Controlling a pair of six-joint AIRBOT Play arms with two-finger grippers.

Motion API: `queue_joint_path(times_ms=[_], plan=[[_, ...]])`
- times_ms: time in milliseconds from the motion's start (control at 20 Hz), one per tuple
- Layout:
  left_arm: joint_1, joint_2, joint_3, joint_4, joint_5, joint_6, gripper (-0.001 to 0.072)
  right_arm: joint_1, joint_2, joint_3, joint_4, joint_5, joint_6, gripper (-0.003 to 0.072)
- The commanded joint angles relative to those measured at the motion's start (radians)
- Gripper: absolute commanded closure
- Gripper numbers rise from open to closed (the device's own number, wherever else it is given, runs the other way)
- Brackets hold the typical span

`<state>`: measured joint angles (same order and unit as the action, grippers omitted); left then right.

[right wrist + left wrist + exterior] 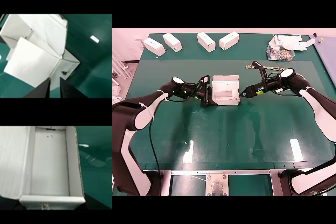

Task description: Fold the box and place the chain.

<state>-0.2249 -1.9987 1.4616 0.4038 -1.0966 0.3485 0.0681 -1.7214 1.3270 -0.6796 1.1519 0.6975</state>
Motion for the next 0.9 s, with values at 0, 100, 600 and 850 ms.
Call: queue_joint_path(times_ms=[0, 100, 600, 850], plan=[[0.000, 0.000, 0.000, 0.000, 0.000, 0.000, 0.0341, 0.001, 0.001, 0.003, 0.018, 0.013, 0.003, 0.0431], [0.000, 0.000, 0.000, 0.000, 0.000, 0.000, 0.0341, 0.002, 0.001, 0.003, 0.019, 0.020, 0.002, 0.0408], [0.000, 0.000, 0.000, 0.000, -0.003, 0.000, 0.0341, 0.056, 0.000, 0.003, -0.036, -0.076, 0.025, 0.0265], [0.000, 0.000, 0.000, 0.000, -0.004, 0.000, 0.0341, 0.063, 0.000, 0.003, -0.044, -0.098, 0.059, 0.0265]])
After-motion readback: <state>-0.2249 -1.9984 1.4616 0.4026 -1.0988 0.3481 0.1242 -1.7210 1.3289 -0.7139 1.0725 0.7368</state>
